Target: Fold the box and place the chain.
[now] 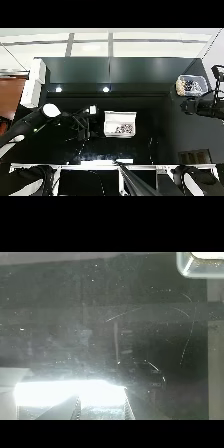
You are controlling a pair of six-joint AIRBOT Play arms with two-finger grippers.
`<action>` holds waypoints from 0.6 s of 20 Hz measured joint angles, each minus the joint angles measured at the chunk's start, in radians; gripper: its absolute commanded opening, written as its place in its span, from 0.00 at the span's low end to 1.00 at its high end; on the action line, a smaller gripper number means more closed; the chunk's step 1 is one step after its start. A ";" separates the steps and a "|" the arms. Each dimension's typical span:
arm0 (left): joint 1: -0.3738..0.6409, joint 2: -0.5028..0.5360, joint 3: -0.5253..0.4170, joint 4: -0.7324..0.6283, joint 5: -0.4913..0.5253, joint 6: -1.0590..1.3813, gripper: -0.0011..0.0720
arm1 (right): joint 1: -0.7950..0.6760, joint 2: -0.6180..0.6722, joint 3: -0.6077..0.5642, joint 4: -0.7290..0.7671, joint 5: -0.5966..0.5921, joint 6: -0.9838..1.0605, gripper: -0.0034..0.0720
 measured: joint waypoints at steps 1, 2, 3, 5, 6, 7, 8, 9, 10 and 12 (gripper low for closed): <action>-0.005 -0.025 0.006 -0.010 0.001 0.064 0.99 | 0.000 0.000 0.000 0.000 0.000 0.001 0.45; -0.009 -0.052 0.013 -0.026 0.003 0.122 0.99 | 0.000 0.000 0.000 0.001 0.000 0.002 0.45; -0.011 -0.077 0.019 -0.053 0.001 0.174 0.99 | 0.000 0.000 0.000 0.000 0.000 0.004 0.45; -0.017 -0.114 0.027 -0.113 -0.004 0.259 0.99 | 0.000 0.000 0.000 0.001 0.000 0.005 0.45; -0.019 -0.127 0.031 -0.142 -0.006 0.295 0.99 | 0.000 0.000 0.000 0.000 0.000 0.008 0.45; -0.021 -0.135 0.035 -0.164 -0.005 0.320 0.99 | 0.000 0.000 0.000 0.000 0.000 0.008 0.45; -0.022 -0.143 0.039 -0.182 -0.002 0.340 0.99 | 0.000 0.000 0.000 0.000 0.000 0.008 0.45; -0.023 -0.148 0.042 -0.197 0.000 0.353 0.99 | 0.000 0.000 0.000 0.000 0.000 0.008 0.45; -0.024 -0.155 0.044 -0.212 0.002 0.365 0.99 | 0.000 0.000 0.000 0.000 0.000 0.008 0.45; -0.027 -0.166 0.052 -0.237 0.003 0.375 0.99 | 0.000 0.000 0.000 0.000 0.000 0.008 0.45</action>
